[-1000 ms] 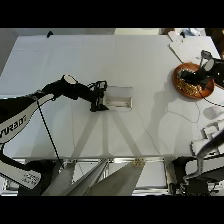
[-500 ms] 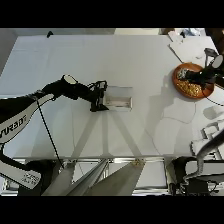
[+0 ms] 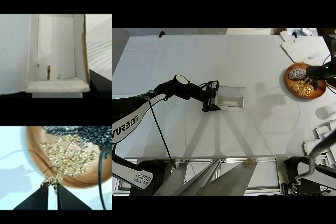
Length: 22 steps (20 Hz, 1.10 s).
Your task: Fold the box and place the chain.
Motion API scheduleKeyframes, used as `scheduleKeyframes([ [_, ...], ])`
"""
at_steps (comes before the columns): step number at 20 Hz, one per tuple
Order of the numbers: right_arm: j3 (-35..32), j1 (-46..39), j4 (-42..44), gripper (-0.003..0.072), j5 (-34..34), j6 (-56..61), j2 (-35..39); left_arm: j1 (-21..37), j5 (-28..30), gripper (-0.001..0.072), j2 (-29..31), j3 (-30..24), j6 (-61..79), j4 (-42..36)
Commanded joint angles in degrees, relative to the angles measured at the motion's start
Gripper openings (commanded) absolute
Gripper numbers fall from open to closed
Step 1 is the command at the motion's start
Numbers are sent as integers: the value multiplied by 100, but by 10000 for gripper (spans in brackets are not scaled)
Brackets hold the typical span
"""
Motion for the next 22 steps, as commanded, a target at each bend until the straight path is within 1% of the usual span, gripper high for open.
scheduleKeyframes([
  [1,0,654,76,8,435,-120,247,-4,0,276,4,2,2,2],
  [3,0,1207,76,9,549,-105,247,-4,2,276,4,2,2,2],
  [7,0,2277,83,9,446,-13,247,-4,0,276,4,2,2,2],
  [12,2,3491,83,9,-7,271,162,-4,2,276,4,2,2,2],
  [16,2,4319,85,9,-367,450,-87,-4,0,276,4,2,2,2],
  [22,2,5217,105,8,-835,671,-623,-4,0,276,4,2,2,2],
])
